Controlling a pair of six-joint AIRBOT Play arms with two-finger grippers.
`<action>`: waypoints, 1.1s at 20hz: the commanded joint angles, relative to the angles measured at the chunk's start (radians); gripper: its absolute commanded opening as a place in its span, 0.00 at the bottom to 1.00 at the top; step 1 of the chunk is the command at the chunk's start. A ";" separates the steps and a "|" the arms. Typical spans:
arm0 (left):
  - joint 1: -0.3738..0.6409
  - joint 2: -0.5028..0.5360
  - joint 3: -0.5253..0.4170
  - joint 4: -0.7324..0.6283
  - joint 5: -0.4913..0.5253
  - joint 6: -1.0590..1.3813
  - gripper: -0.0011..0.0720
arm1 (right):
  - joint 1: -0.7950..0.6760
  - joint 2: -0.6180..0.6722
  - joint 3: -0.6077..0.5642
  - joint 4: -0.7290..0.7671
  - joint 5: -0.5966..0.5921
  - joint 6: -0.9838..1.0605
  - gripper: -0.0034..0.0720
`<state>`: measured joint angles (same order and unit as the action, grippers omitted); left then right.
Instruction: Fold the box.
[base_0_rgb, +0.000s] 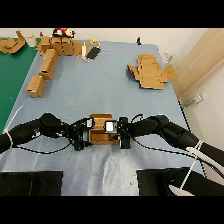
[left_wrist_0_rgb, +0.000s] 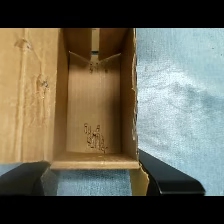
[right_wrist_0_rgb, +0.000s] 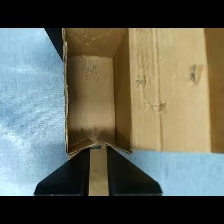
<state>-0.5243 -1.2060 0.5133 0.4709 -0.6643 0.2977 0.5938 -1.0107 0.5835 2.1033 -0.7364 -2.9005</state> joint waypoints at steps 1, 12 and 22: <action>0.000 0.001 0.001 0.000 0.000 0.000 0.71 | 0.021 -0.005 0.001 0.022 0.010 -0.017 0.26; 0.000 0.001 0.001 0.000 0.000 0.000 0.71 | 0.025 -0.043 0.001 0.054 0.012 -0.017 0.80; 0.000 0.001 0.001 0.000 0.000 0.000 0.71 | 0.004 0.214 0.001 -0.474 -0.238 0.722 0.68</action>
<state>-0.5247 -1.2064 0.5133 0.4702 -0.6636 0.2955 0.6022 -0.8799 0.5846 1.8606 -0.8742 -2.4802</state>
